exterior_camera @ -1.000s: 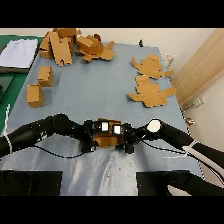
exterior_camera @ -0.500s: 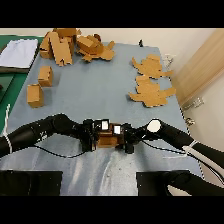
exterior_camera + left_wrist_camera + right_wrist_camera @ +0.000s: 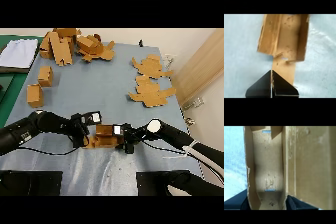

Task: Fold the box.

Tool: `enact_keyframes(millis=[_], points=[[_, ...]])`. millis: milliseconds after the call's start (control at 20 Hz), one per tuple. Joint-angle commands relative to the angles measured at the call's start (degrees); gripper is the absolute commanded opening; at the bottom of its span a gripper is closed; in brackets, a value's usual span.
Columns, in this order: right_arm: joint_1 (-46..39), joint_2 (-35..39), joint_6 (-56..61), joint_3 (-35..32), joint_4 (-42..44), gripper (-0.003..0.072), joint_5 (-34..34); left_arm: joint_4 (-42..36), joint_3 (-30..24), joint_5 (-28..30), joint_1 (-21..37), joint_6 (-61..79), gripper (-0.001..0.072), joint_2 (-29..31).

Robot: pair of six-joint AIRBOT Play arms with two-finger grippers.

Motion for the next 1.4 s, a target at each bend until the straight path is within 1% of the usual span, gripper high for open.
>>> enact_keyframes(millis=[0, 100, 200, 250, 350, 400, 450, 600, 700, 1100, 1250, 1350], points=[[0.0, 0.0, 0.0, 0.0, 0.0, 0.0459, -0.1, 4.5, 0.0, -1.9, 5.3, -14.4, 0.0038, 5.3], [0.0, 0.0, 0.0, 0.0, 0.0, 0.0459, -0.1, 4.6, -0.3, -1.9, 9.8, -30.1, 0.0038, 5.5], [0.0, 0.0, 0.0, 0.0, 0.0, 0.0459, -0.1, 4.5, -2.2, -2.9, 13.7, -44.6, 0.0038, 4.3], [0.0, 0.0, 0.0, 0.0, 0.0, 0.0459, -0.1, 4.5, -3.5, -3.7, 14.4, -48.9, 0.0038, 3.4], [0.0, 0.0, 0.0, 0.0, 0.0, 0.0459, -0.1, 3.1, -5.8, -4.2, 13.9, -53.6, 0.0037, 1.5], [0.0, 0.0, 0.0, 0.0, 0.0, 0.0459, -0.1, 1.4, -6.5, -4.1, 13.2, -54.5, 0.0035, 0.4], [0.0, 0.0, 0.0, 0.0, 0.0, 0.0459, -0.1, 0.1, -6.8, -4.0, 12.5, -54.5, 0.001, -0.4], [0.0, 0.0, 0.0, 0.0, 0.0, 0.0459, -0.1, -3.7, -6.8, -1.9, 10.7, -54.5, 0.001, -1.6], [0.0, 0.0, 0.0, 0.0, 0.0, 0.0459, -0.1, -5.2, -6.9, -1.6, 10.1, -54.7, 0.001, -1.8], [0.0, 0.0, 0.0, 0.0, 0.0, 0.0459, -0.1, -7.8, -7.0, -2.8, 10.0, -56.1, 0.001, -5.4], [0.0, 0.0, 0.0, 0.0, 0.0, 0.0459, -0.1, -9.6, -7.1, -2.8, 10.0, -55.9, 0.001, -5.4], [0.0, 0.0, 0.0, 0.0, 0.0, 0.0459, -0.1, -9.7, -7.4, -2.6, 8.9, -55.9, 0.001, -5.4]])
